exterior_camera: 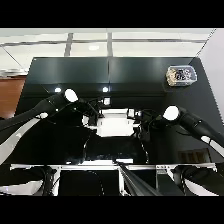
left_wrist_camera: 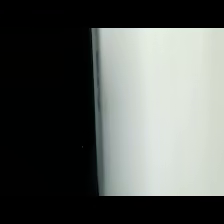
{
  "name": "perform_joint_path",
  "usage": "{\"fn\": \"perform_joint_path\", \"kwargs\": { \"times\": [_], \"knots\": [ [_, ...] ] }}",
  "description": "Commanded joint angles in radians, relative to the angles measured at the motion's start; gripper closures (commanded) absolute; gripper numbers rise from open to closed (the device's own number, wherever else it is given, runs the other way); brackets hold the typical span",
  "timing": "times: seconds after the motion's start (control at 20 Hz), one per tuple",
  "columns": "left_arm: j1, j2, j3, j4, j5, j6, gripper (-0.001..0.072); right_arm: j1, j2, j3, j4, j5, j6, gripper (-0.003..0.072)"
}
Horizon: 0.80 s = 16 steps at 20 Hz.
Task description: Fold the box and place the chain.
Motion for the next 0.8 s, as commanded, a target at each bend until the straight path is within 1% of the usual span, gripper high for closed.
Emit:
{"fn": "perform_joint_path", "kwargs": {
  "times": [0.0,0.1,0.25,0.3,0.45,0.6,0.75],
  "knots": [
    [0.000,0.000,0.000,0.000,0.000,0.000,0.0684,0.072,-0.001,-0.035,0.054,-0.108,0.005,-0.0009],
    [0.000,0.000,0.000,0.000,0.000,0.000,0.0684,0.092,0.000,-0.034,0.129,-0.216,0.002,-0.0009],
    [0.000,0.000,0.000,0.000,0.000,0.000,0.0684,0.091,0.032,-0.018,0.138,-0.288,-0.018,-0.0009],
    [0.000,0.000,0.000,0.000,0.000,0.000,0.0684,0.091,0.047,-0.018,0.135,-0.297,-0.048,-0.0009],
    [0.000,0.000,0.000,0.000,0.000,0.000,0.0684,0.091,0.066,-0.016,0.130,-0.271,-0.189,-0.0009],
    [0.000,0.000,0.000,0.000,-0.001,0.000,0.0684,0.069,0.067,-0.010,0.115,-0.319,-0.208,-0.0009],
    [0.000,0.000,0.000,0.000,-0.013,0.000,0.0684,0.025,0.067,-0.010,0.116,-0.307,-0.208,-0.0009]
  ]
}}
